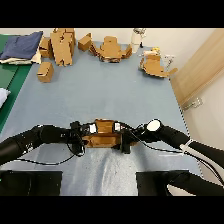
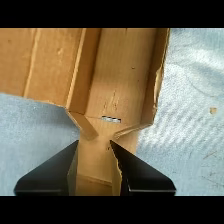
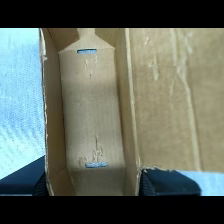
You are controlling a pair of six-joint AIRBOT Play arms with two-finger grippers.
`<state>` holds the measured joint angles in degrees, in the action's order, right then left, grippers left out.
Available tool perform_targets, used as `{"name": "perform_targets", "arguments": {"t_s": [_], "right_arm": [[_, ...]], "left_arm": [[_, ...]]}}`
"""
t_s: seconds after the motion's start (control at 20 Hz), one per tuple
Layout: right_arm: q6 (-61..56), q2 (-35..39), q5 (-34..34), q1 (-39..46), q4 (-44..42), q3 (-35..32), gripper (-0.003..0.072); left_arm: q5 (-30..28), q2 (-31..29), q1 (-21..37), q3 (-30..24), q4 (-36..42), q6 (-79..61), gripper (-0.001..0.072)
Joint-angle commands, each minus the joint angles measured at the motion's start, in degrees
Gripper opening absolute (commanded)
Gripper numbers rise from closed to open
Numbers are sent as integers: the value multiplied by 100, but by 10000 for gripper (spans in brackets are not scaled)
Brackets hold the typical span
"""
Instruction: Fold the box.
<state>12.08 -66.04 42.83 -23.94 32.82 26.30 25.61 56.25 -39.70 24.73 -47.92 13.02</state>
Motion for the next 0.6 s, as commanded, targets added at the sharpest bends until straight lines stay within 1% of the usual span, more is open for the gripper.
{"name": "perform_targets", "arguments": {"t_s": [0.0,0.15,0.2,0.25,0.55], "right_arm": [[0,-2,-31,0,0,4,578],[0,-4,-33,0,-2,4,578],[0,-2,-33,0,-2,4,578],[0,-2,-33,0,-2,4,578],[0,-2,-31,0,0,4,578]], "left_arm": [[66,129,-4,57,55,-17,282],[127,155,-203,151,61,-15,282],[107,157,-299,164,59,-17,219],[70,162,-376,164,57,-39,11],[-120,319,-450,164,57,-164,14]]}}
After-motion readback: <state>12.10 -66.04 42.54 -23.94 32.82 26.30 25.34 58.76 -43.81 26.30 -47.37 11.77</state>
